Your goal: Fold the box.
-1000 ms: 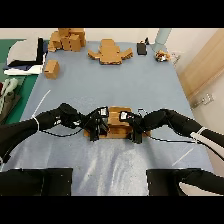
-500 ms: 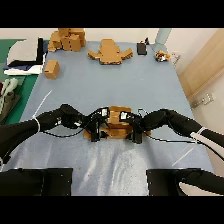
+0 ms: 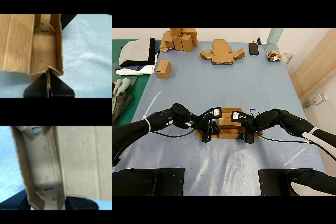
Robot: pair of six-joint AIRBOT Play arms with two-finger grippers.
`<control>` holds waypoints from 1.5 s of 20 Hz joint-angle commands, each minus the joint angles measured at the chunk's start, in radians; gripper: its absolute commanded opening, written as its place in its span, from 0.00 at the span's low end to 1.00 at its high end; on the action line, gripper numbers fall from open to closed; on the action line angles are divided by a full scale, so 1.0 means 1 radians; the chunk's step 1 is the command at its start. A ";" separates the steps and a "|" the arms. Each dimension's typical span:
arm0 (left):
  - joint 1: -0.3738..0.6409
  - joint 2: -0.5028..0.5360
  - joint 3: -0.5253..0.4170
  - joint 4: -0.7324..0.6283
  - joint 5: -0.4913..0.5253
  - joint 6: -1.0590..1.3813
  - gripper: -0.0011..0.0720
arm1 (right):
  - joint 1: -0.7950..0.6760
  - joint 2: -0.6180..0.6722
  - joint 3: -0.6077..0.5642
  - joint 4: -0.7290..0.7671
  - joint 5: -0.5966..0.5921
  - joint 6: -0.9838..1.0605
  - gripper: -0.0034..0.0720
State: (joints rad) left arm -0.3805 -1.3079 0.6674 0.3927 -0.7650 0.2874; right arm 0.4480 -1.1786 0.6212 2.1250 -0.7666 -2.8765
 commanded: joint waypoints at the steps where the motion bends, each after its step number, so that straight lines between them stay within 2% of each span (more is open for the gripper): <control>1: 0.002 0.084 0.006 0.238 0.007 -0.257 0.03 | 0.000 0.000 0.000 -0.001 -0.002 0.000 0.72; 5: 0.002 0.255 0.006 0.363 0.008 -0.590 0.03 | 0.000 0.000 0.000 -0.001 -0.002 0.000 0.72; 7: 0.022 0.326 0.006 0.463 -0.006 -0.937 0.03 | 0.000 0.000 0.000 -0.001 -0.002 0.000 0.72; 10: 0.104 0.356 0.000 0.758 -0.140 -1.563 0.03 | 0.000 0.000 0.000 -0.001 -0.002 0.000 0.72; 11: 0.142 0.354 -0.015 0.780 -0.193 -1.669 0.03 | 0.000 0.000 0.000 -0.001 -0.002 0.000 0.72; 14: 0.217 0.354 -0.071 0.689 -0.247 -1.713 0.03 | 0.000 0.000 0.000 -0.001 -0.002 0.000 0.72; 18: 0.231 0.353 -0.133 0.605 -0.153 -1.751 0.03 | 0.000 0.000 0.000 -0.001 -0.002 0.000 0.72; 20: 0.208 0.333 -0.153 0.533 -0.095 -1.728 0.03 | 0.000 0.000 0.000 -0.001 -0.002 0.000 0.72; 24: 0.109 0.224 -0.157 0.360 0.048 -1.617 0.03 | 0.000 0.000 0.000 -0.001 -0.002 0.000 0.72; 27: 0.084 0.179 -0.156 0.178 0.066 -1.484 0.03 | 0.000 0.000 0.000 -0.001 -0.002 0.000 0.72; 30: 0.083 0.192 -0.149 0.129 0.065 -1.463 0.03 | 0.000 0.000 0.000 -0.001 -0.002 0.000 0.72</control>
State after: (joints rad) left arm -0.2859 -1.1065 0.5152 0.6254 -0.7212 -1.2346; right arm 0.4480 -1.1786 0.6212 2.1242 -0.7681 -2.8769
